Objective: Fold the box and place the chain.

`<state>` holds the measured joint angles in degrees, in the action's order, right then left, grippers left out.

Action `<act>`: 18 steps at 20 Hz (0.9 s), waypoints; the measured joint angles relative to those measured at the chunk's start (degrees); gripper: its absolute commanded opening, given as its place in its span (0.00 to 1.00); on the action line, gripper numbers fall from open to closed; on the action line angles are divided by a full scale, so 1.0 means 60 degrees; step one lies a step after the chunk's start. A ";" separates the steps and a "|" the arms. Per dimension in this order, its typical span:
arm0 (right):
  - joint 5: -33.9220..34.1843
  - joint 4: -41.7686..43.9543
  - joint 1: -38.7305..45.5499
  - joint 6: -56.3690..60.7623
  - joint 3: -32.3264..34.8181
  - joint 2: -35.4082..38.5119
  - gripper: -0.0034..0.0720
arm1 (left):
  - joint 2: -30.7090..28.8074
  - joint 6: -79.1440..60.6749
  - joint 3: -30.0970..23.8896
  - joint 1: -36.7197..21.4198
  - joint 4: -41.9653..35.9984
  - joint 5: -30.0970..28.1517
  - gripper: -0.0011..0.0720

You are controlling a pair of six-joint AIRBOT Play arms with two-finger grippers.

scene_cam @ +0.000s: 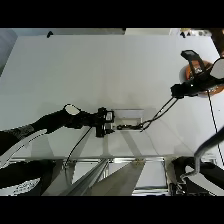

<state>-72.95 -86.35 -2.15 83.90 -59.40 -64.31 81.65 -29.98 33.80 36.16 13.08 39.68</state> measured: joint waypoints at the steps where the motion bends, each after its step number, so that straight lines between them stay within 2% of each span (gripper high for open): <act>1: 0.0146 -0.0073 0.0178 0.0135 0.0189 -0.0142 0.49 | 0.0000 0.0000 0.0000 0.0000 0.0000 0.0000 0.30; 6: 0.0739 -0.0233 0.0568 0.0477 0.0827 -0.0878 0.47 | 0.0000 0.0000 0.0000 0.0000 0.0000 0.0000 0.30; 18: 0.1479 -0.0288 0.0659 0.0871 0.1031 -0.2346 0.46 | 0.0000 0.0000 0.0000 0.0000 0.0000 0.0000 0.30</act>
<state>-64.07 -88.07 1.80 89.12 -53.21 -78.39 81.65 -29.98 33.80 36.16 13.08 39.68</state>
